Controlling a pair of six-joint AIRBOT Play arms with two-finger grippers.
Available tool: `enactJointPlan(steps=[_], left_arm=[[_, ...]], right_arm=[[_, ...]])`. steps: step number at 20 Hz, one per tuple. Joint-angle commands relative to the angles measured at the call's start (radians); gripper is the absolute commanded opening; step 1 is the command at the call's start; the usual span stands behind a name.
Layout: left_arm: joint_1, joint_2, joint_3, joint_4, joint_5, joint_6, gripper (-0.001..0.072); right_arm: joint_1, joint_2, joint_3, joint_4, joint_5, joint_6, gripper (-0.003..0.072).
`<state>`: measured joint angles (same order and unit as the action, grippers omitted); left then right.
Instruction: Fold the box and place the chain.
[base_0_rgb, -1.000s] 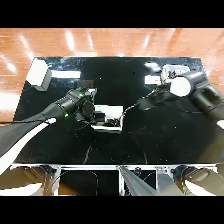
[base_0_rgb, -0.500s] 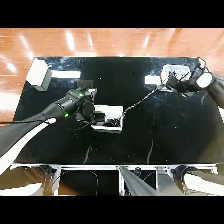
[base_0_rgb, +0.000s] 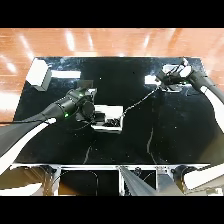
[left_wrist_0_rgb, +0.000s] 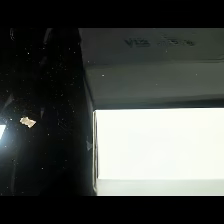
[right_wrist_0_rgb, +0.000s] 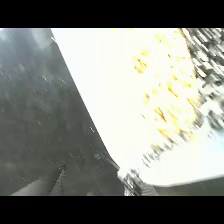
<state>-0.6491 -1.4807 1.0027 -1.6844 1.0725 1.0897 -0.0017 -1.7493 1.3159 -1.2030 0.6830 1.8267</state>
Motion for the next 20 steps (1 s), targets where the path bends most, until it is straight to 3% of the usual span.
enactJointPlan(steps=[1,7,12,17,20], left_arm=[[0.0,0.0,0.0,0.0,0.0,0.0,0.0019],[0.0,0.0,0.0,-0.001,-0.001,0.0,0.0019],[0.0,0.0,0.0,-0.001,-0.002,0.0,0.0019],[0.0,0.0,0.0,-0.002,-0.001,0.0,0.0019],[0.0,0.0,0.0,-0.003,-0.001,0.0,0.0019]], right_arm=[[0.008,-0.029,0.029,0.011,0.036,-0.01,0.001],[0.009,0.084,0.06,0.023,0.233,-0.201,0.0036],[0.058,0.353,0.053,0.02,0.454,-0.368,0.0035],[0.136,0.641,0.053,0.021,0.54,-0.389,0.0036],[0.183,0.735,0.053,0.028,0.61,-0.387,0.0036]])
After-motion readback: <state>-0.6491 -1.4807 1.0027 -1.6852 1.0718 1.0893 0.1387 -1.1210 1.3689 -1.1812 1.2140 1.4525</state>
